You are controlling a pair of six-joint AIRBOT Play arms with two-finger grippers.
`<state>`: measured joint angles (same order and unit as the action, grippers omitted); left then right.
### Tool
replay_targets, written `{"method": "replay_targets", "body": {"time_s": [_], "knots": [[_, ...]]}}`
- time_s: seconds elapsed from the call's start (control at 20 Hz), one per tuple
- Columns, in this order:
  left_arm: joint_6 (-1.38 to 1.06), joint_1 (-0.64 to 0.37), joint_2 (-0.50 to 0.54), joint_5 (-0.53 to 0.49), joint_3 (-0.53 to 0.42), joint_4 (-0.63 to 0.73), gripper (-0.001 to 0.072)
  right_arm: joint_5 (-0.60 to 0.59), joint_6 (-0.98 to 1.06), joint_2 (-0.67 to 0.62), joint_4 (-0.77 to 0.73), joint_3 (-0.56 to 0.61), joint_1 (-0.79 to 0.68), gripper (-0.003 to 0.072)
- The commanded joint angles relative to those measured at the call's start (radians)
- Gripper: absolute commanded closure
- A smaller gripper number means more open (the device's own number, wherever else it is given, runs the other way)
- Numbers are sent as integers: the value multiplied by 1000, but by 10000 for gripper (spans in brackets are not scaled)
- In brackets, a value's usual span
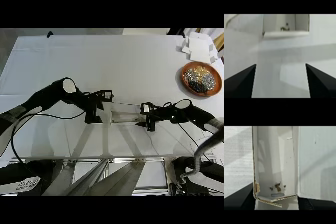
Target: Fold the box and place the chain.
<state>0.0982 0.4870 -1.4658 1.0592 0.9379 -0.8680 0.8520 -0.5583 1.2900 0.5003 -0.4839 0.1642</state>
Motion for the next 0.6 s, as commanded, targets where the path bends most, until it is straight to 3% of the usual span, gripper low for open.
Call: {"method": "replay_targets", "body": {"time_s": [0.0,0.55], "knots": [[-245,-6,-57,-98,-39,201,16,0,0,0,0,0,0,283],[-273,51,-98,-129,-39,209,12,0,0,0,0,0,0,283]]}}
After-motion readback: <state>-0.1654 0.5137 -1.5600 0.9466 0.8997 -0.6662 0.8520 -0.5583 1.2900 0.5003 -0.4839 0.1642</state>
